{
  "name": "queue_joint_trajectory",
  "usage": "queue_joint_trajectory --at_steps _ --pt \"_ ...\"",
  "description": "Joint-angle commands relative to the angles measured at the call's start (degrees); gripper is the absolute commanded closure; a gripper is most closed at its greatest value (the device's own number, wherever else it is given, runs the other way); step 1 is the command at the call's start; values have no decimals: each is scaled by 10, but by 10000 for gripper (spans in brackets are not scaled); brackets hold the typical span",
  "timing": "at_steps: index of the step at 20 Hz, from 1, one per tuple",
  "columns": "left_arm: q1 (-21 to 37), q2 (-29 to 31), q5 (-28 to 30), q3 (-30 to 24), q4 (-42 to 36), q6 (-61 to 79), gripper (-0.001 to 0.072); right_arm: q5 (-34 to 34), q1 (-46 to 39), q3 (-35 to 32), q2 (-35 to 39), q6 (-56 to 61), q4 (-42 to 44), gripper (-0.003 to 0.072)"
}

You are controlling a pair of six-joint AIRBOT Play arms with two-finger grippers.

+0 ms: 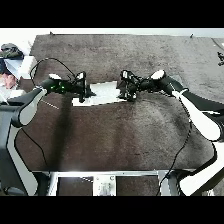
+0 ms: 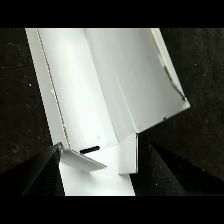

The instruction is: Fold the box and place the chain.

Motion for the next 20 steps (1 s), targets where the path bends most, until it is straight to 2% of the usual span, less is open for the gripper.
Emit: queue_joint_trajectory --at_steps 1,6,9,15,20 --pt "0 0 0 0 0 0 698 40 -2 32 -28 2 0 88" --pt "0 0 0 0 0 0 697 70 -2 70 -69 16 -6 88" --pt "0 0 0 0 1 0 697 113 -1 92 -91 16 -1 88" --pt "0 0 0 0 0 0 697 146 -1 94 -110 15 17 88" --pt "0 0 0 0 1 0 697 132 0 94 -115 -2 22 90"
